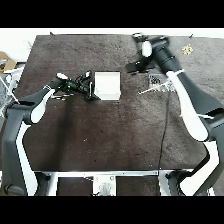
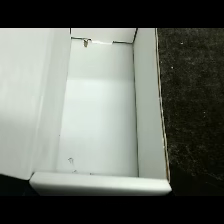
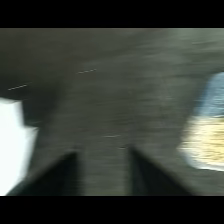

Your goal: Fold the box and place the chain.

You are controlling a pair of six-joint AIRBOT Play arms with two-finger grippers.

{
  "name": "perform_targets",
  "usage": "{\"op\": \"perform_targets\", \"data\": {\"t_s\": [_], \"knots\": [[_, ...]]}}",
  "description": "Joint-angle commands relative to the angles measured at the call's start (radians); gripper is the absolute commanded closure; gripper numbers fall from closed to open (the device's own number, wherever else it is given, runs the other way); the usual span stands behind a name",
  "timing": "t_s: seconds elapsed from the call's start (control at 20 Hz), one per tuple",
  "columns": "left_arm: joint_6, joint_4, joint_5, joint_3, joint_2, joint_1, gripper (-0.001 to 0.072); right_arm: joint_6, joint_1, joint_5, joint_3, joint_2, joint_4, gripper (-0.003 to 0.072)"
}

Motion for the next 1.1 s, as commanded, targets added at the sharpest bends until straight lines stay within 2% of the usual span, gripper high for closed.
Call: {"op": "perform_targets", "data": {"t_s": [0.0,0.05,0.5,1.05], "knots": [[0.0,0.0,0.0,0.0,0.001,0.0,0.0436,-0.063,-0.142,0.014,-0.001,0.011,0.018,0.0492],[0.0,0.0,0.0,0.0,0.001,0.0,0.0436,-0.064,-0.174,0.018,-0.001,-0.001,0.029,0.0422],[0.0,0.0,0.001,0.0,0.001,0.0,0.0436,-0.183,-0.272,0.093,-0.001,-0.127,0.055,0.0424],[0.0,0.0,0.0,0.0,0.001,0.0,0.0436,-0.205,-0.275,0.08,-0.004,-0.186,0.074,0.0423]]}}
